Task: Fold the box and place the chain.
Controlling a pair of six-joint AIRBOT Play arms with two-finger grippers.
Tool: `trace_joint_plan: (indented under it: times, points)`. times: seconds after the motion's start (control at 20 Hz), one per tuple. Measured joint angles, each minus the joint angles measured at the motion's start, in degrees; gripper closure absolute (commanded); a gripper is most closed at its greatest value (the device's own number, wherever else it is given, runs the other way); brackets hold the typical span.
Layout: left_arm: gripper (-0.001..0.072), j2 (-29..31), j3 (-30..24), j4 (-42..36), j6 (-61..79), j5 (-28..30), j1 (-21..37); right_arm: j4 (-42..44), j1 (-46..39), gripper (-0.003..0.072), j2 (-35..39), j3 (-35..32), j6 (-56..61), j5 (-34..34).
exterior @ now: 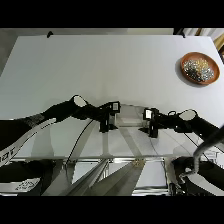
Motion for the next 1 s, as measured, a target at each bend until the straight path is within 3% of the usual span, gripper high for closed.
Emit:
trace_joint_plan:
  times: [1.0]
  points:
    - [0.0573,-0.2,0.0,1.6,0.3,-0.7,0.0,0.0,0.0,0.0287,0.0,0.0,-0.1,0.0]
